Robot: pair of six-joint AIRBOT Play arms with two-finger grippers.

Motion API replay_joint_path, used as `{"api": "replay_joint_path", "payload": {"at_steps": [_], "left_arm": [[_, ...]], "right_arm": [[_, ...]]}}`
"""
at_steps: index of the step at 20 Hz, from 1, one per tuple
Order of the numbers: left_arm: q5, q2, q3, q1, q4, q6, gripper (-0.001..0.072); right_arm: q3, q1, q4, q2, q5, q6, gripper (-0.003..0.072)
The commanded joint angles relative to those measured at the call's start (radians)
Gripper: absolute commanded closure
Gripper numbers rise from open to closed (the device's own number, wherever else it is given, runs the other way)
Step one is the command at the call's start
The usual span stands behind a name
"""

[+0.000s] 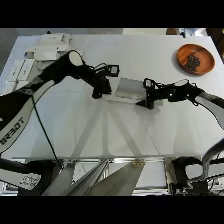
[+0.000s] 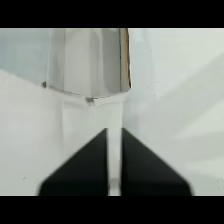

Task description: Fold the box and place the chain.

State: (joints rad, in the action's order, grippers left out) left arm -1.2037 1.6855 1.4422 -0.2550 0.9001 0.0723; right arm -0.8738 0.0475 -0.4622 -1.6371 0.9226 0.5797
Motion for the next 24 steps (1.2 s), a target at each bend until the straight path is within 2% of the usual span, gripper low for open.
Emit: {"api": "replay_joint_path", "payload": {"at_steps": [1, 4, 6, 10, 16, 24], "left_arm": [[-0.055, -0.084, 0.000, 0.043, 0.018, 0.039, 0.0699], [-0.054, -0.116, 0.000, 0.095, 0.019, 0.162, 0.0699], [-0.025, -0.111, -0.008, 0.126, 0.033, 0.352, 0.0699], [0.142, -0.090, -0.100, 0.141, 0.057, 0.726, 0.0699], [0.238, -0.033, -0.238, 0.093, 0.055, 0.842, 0.0699], [0.308, 0.012, -0.260, 0.001, -0.063, 0.853, 0.0698]], "right_arm": [[-0.001, 0.000, -0.002, 0.000, 0.006, 0.004, 0.0187], [-0.001, 0.000, -0.002, 0.000, 0.005, 0.004, 0.0187], [-0.001, 0.000, -0.002, 0.000, 0.005, 0.004, 0.0187], [-0.001, 0.000, -0.002, 0.000, 0.005, 0.004, 0.0187], [-0.001, 0.000, -0.002, 0.000, 0.006, 0.004, 0.0187], [-0.001, 0.000, -0.002, 0.000, 0.006, 0.004, 0.0187]]}}
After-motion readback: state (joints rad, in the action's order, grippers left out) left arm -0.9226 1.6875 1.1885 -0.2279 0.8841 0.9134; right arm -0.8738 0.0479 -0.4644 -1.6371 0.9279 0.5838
